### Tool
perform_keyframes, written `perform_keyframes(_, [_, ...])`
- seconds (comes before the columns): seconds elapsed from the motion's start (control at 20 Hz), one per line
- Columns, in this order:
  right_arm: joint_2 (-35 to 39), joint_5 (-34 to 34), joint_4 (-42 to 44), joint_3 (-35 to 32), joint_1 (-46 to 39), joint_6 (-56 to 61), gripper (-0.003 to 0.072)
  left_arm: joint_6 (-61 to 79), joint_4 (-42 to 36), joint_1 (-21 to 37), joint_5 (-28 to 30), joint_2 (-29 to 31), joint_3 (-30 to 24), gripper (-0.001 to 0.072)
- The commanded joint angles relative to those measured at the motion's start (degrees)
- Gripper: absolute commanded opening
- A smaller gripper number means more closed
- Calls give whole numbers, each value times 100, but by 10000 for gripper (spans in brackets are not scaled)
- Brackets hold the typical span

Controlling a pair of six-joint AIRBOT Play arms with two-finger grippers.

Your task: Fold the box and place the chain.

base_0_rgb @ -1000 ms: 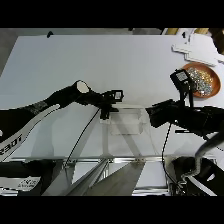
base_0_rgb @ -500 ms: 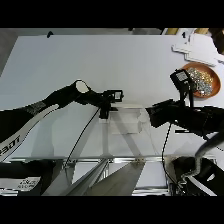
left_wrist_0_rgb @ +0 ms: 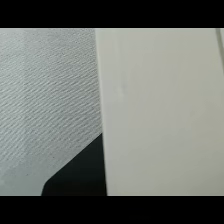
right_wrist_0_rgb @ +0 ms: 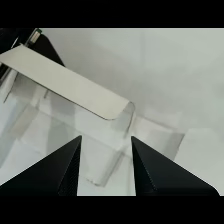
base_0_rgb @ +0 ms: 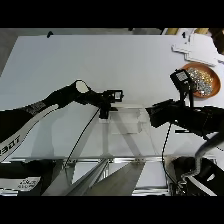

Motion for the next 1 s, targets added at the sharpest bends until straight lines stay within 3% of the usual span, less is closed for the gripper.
perform_keyframes(0.0, [-4, 0, 0, 7, 0, 0, 342, -4, 11, 2, 4, 4, -2, 1])
perform_keyframes(0.95, [-4, 0, 0, 7, 0, 0, 341, -2, -7, 2, -4, -138, -2, 9])
